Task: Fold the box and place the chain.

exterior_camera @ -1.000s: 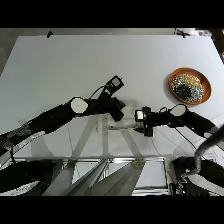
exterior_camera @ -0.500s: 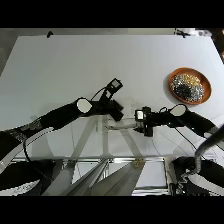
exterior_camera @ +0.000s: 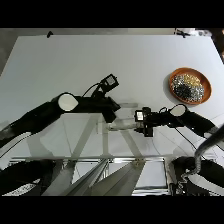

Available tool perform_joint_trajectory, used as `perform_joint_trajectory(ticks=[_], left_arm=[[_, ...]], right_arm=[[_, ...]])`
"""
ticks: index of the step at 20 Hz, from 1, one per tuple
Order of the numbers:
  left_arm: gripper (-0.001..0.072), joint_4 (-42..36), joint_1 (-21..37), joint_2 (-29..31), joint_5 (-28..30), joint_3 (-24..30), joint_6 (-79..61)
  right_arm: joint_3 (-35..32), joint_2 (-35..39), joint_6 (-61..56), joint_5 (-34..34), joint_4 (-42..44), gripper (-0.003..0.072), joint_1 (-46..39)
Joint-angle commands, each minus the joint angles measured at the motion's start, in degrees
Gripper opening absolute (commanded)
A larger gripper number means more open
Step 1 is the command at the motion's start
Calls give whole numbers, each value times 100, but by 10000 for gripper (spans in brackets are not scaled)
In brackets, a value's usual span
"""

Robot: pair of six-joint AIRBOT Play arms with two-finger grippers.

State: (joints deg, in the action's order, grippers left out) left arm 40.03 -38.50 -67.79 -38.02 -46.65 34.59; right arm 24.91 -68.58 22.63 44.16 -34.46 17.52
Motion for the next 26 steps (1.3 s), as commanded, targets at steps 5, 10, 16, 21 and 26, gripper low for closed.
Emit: perform_joint_trajectory(ticks=[5,10,16,21,26], left_arm=[[277,1694,417,822,-2614,46,-7],[278,1683,533,498,-2527,350,-772],[353,1204,577,258,-1410,1117,-2559],[353,1097,573,42,-509,1416,-2732],[353,1086,501,-151,-48,1416,-3167]], right_arm=[[-2,0,-7,-2,17,411,-2],[-2,0,-7,-2,17,411,-2],[-2,0,-7,-4,17,411,-2],[-2,0,-7,-4,17,411,-2],[-2,0,-7,-2,17,411,-2]])
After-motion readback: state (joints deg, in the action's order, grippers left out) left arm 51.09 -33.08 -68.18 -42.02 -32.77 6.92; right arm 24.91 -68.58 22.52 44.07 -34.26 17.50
